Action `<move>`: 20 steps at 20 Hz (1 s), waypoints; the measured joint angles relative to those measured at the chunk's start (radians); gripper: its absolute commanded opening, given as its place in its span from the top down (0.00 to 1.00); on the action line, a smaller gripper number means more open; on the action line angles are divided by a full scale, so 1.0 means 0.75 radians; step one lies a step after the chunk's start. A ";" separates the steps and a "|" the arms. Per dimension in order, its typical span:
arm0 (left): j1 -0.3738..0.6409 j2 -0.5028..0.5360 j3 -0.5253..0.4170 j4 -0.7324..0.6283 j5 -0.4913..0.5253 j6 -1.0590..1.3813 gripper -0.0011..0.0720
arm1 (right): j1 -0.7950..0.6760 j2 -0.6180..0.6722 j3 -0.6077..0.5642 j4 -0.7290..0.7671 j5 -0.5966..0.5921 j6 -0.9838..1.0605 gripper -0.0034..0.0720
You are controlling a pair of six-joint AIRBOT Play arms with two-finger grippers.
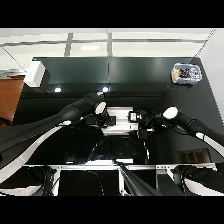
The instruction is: Fold the box and place the chain.
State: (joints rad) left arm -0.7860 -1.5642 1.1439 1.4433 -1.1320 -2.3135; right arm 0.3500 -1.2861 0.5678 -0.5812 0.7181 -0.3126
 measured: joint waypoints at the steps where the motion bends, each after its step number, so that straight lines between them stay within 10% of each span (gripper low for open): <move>1: 0.000 0.001 0.000 -0.003 0.001 0.002 0.93 | 0.000 0.000 0.000 0.000 0.000 0.001 0.73; 4: 0.000 0.000 0.006 -0.021 0.010 0.004 0.37 | 0.000 0.000 0.000 0.001 0.001 0.005 0.73; 6: 0.000 0.000 0.018 -0.022 0.004 0.004 0.29 | 0.000 0.000 0.000 0.001 0.001 0.005 0.73; 9: 0.000 -0.001 0.034 -0.020 -0.003 0.005 0.33 | 0.000 0.000 0.000 0.001 0.001 0.004 0.73; 13: 0.000 -0.005 0.041 0.009 -0.042 0.004 0.94 | 0.000 0.000 0.000 0.001 0.001 0.004 0.73; 17: 0.000 -0.005 0.043 0.011 -0.041 0.004 0.94 | 0.001 0.000 0.000 0.002 -0.001 0.004 0.70; 19: 0.000 -0.005 0.043 0.013 -0.040 0.003 0.94 | 0.000 0.000 0.000 0.001 -0.002 0.006 0.01; 20: 0.000 -0.005 0.043 0.013 -0.034 0.002 0.94 | 0.000 0.000 0.000 0.003 -0.012 0.016 0.02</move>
State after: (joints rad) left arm -0.7860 -1.5677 1.1759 1.4528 -1.1576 -2.3119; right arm 0.3500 -1.2861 0.5678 -0.5789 0.7090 -0.3004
